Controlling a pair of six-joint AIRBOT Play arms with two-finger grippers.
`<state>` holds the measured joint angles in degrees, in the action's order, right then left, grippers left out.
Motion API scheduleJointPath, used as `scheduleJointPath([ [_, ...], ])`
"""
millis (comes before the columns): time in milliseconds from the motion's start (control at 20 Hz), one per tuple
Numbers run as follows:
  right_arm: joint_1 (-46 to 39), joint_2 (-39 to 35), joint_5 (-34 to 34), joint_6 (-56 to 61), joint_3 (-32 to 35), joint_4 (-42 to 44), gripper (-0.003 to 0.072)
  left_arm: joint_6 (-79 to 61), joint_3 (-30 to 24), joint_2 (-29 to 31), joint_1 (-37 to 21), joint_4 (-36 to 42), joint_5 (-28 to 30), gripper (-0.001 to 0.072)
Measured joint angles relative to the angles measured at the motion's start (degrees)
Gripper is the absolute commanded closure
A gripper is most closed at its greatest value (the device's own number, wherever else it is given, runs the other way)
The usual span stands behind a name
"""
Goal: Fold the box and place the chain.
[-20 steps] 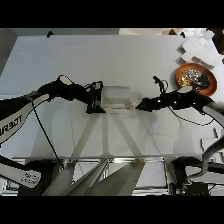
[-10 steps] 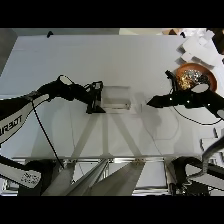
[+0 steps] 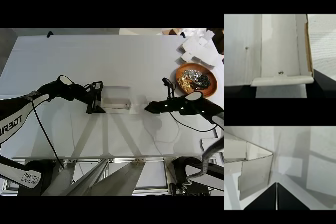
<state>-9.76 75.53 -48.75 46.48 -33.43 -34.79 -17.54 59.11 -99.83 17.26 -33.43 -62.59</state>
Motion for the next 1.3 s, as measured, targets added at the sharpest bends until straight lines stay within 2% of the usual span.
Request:
scheduleJointPath([
  [400, 3.91, 4.09, 2.14, -0.46, 0.28, 5.75, 0.0682, 0.0, 0.0, 0.0, 0.0, -0.02, -0.02, 0.0499],
  [800, 4.39, 4.46, -2.4, -2.49, 0.37, 13.09, 0.0672, 0.0, 0.0, 0.0, 0.0, 0.0, -0.02, 0.0499],
  [900, 4.39, 4.26, -3.08, -2.97, 0.37, 15.91, 0.0584, 0.0, 0.0, 0.0, 0.0, -0.02, 0.0, 0.0499],
  [950, 4.39, 3.96, -3.04, -3.13, 0.37, 17.05, 0.0582, 0.0, 0.0, 0.0, 0.0, 0.0, -0.02, 0.0499],
  [1050, 4.39, 3.04, -2.58, -3.26, 0.39, 18.6, 0.0518, 0.0, 0.0, 0.0, 0.0, -0.02, -0.02, 0.0499],
  [1300, 4.39, 1.42, -3.45, -3.45, 0.39, 20.15, 0.0501, 0.0, 0.0, 0.0, 0.0, -0.02, -0.02, 0.0499],
])
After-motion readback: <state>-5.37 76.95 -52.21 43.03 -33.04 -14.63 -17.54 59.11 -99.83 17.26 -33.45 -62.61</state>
